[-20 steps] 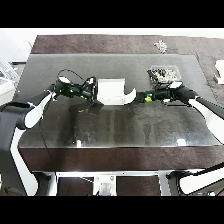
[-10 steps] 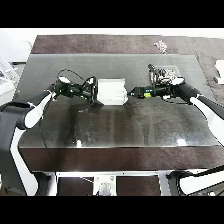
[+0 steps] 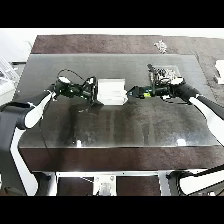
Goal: Fold the box and place the chain.
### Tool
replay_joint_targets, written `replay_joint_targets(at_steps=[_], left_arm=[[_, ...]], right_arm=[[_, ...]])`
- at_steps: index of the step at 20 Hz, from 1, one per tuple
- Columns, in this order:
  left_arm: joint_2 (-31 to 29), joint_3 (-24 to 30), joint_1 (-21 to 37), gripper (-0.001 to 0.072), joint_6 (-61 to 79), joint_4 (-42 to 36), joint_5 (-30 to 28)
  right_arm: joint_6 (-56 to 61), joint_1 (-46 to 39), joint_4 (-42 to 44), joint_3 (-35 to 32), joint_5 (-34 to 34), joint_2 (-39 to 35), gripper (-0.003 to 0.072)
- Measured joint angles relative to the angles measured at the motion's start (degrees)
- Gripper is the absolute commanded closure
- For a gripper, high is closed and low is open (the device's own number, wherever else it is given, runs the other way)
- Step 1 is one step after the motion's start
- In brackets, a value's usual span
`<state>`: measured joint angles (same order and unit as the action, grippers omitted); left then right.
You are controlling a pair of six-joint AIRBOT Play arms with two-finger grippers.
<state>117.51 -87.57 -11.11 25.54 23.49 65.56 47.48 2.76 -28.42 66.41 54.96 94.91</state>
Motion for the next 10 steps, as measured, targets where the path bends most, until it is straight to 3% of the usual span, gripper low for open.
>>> replay_joint_targets(at_steps=[10], left_arm=[[0.0,0.0,0.0,0.0225,0.0,0.0,0.0]], right_arm=[[0.7,1.7,0.3,1.1,-0.1,0.7,0.0171]])
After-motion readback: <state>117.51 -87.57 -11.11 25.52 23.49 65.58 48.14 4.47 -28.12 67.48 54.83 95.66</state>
